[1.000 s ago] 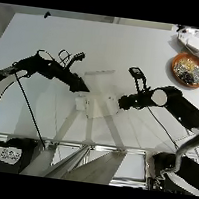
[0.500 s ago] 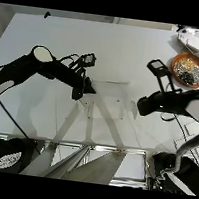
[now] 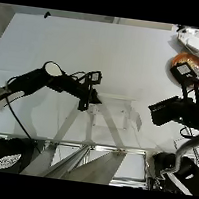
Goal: Fold the box and place the chain.
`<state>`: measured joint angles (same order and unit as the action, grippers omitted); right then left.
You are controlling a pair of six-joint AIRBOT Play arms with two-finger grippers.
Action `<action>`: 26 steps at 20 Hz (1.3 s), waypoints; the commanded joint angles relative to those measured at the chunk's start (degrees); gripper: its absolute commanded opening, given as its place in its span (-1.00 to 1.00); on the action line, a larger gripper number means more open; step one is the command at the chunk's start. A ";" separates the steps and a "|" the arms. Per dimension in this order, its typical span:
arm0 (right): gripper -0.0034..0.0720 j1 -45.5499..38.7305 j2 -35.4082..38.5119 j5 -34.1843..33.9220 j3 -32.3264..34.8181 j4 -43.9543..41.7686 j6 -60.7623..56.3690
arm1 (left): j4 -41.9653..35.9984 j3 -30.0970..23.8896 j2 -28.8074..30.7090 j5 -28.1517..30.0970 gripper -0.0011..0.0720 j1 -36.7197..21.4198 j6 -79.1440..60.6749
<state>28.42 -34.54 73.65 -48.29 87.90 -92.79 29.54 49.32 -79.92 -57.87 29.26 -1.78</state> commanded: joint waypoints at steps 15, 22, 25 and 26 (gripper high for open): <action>0.04 0.02 -0.61 -5.68 4.07 0.76 1.81 | -2.32 3.61 -10.14 8.55 -0.96 2.73 -4.44; 0.04 0.02 -0.61 -5.68 4.07 0.81 1.79 | -1.64 3.61 -11.02 8.07 -0.96 2.71 -4.20; 0.04 0.02 -0.61 -5.79 4.07 0.81 1.79 | -1.49 4.76 -11.02 5.29 -0.97 2.25 -3.72; 0.04 0.02 -0.61 -5.81 4.07 0.81 1.79 | -1.09 5.99 -11.02 4.11 -0.97 1.97 -2.01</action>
<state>28.42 -35.14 67.90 -44.27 88.73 -91.05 28.01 53.80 -90.87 -51.05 31.68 -5.74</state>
